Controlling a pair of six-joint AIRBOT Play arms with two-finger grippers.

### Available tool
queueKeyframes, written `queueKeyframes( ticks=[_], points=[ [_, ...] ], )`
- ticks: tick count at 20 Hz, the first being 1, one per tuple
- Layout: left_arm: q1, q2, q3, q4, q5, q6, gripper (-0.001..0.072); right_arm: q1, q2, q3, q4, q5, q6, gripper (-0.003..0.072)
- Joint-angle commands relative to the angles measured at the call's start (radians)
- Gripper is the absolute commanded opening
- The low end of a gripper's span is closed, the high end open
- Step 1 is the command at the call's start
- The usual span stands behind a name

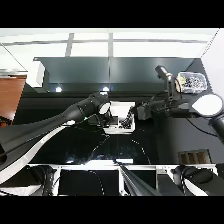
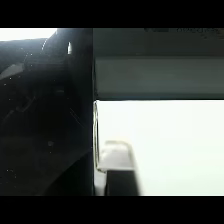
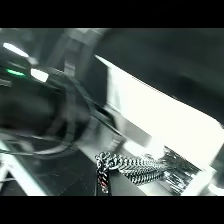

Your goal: Fold the box and place the chain.

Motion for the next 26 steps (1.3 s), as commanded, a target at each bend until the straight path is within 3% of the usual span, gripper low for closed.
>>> queueKeyframes(
  ticks=[1, 7, 8, 9, 12, 17, 20, 26],
  points=[
    [0.000, 0.000, 0.000, 0.000, 0.000, 0.000, 0.0031, 0.034, -0.027, -0.045, -0.068, -0.065, 0.027, 0.0023],
    [0.000, 0.000, 0.000, 0.000, 0.000, 0.000, 0.0031, 0.038, -0.047, -0.045, -0.060, -0.116, 0.031, 0.0034],
    [0.000, 0.000, 0.000, 0.000, 0.000, 0.000, 0.0030, 0.038, -0.047, -0.045, -0.060, -0.116, 0.031, 0.0202],
    [0.000, 0.000, 0.000, 0.000, 0.000, 0.000, 0.0031, 0.036, -0.047, -0.045, -0.062, -0.111, 0.030, 0.0317],
    [0.000, 0.000, 0.000, 0.000, 0.000, 0.000, 0.0030, -0.033, -0.027, -0.044, -0.124, -0.034, 0.030, 0.0312],
    [0.000, 0.000, 0.000, 0.000, 0.000, 0.000, 0.0031, -0.298, 0.017, -0.053, -0.449, 0.193, 0.031, 0.0312],
    [0.000, 0.000, 0.000, 0.000, 0.000, 0.000, 0.0031, -0.390, 0.017, -0.121, -0.507, 0.174, 0.031, 0.0312],
    [0.000, 0.000, 0.000, 0.000, 0.001, 0.000, 0.0031, -0.398, 0.017, -0.188, -0.402, 0.096, 0.029, 0.0312]
  ],
)
